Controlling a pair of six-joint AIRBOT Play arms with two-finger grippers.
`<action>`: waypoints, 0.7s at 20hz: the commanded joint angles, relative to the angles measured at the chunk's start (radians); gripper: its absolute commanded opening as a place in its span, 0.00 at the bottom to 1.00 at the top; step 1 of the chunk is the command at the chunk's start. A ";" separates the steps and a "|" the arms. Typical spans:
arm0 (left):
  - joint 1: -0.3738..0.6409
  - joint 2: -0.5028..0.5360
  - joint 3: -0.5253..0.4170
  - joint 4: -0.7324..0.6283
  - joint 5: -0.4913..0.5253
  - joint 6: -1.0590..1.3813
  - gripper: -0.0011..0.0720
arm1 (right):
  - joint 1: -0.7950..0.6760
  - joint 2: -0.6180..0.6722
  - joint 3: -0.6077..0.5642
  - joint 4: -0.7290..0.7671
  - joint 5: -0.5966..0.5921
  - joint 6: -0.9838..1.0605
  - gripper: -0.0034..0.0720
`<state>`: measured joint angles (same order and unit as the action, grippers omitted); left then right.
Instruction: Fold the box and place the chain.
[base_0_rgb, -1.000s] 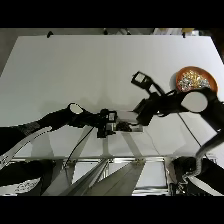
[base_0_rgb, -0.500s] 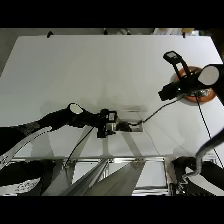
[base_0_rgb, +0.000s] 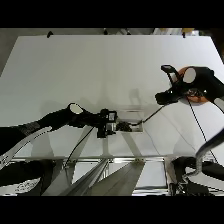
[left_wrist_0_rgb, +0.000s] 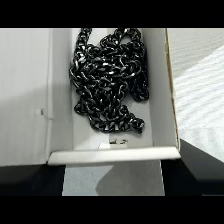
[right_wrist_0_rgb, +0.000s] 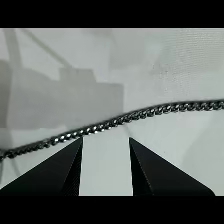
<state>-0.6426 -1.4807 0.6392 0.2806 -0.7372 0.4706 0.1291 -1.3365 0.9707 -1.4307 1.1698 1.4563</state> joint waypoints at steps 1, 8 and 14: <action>0.000 0.000 0.000 0.000 0.000 0.000 0.47 | -0.001 -0.033 -0.040 -0.006 -0.012 0.037 0.43; 0.000 0.000 0.000 0.000 0.000 0.000 0.47 | -0.001 -0.033 -0.095 -0.005 -0.088 0.037 0.59; 0.000 0.000 0.000 0.000 0.000 0.000 0.47 | -0.002 -0.033 -0.095 -0.006 -0.135 0.068 0.49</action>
<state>-0.6426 -1.4807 0.6392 0.2806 -0.7372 0.4706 0.1284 -1.3689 0.8772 -1.4361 1.0626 1.5078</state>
